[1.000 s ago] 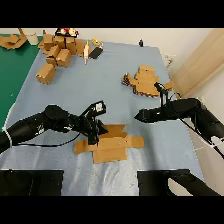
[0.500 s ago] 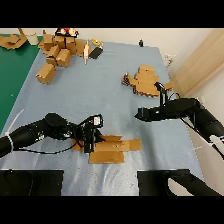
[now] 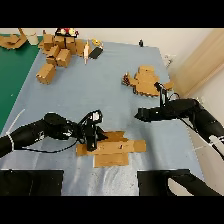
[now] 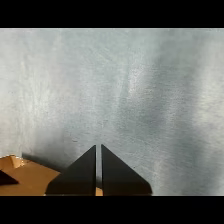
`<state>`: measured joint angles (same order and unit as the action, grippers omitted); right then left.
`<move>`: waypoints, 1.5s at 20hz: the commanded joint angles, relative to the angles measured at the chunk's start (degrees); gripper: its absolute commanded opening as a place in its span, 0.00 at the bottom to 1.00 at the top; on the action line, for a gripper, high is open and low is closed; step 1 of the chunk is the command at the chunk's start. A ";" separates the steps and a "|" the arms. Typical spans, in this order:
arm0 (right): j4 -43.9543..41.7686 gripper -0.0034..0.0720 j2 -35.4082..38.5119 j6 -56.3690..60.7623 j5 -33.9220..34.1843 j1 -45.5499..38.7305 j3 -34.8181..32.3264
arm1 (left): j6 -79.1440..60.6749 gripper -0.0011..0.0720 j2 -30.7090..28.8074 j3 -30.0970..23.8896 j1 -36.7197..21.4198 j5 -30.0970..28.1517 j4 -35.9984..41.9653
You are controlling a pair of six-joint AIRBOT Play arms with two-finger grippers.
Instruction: Fold the box.
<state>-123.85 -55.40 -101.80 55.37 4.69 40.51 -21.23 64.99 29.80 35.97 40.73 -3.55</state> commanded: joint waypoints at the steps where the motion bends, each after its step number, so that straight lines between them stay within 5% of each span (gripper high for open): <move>1: -0.02 0.12 -0.02 0.00 -1.18 -0.02 -1.25 | -0.87 0.03 0.76 0.02 0.02 0.85 1.11; 25: -0.24 0.05 0.17 -2.95 -2.95 0.52 -2.16 | -1.68 0.03 5.03 0.85 0.02 1.31 -1.31; 30: 1.99 0.05 12.26 -3.58 -4.94 7.82 -7.78 | -1.70 0.03 5.03 0.85 0.13 1.31 -1.31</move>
<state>-123.63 -49.06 -105.27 51.35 9.15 35.51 -22.96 70.00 30.63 36.10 42.15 -4.71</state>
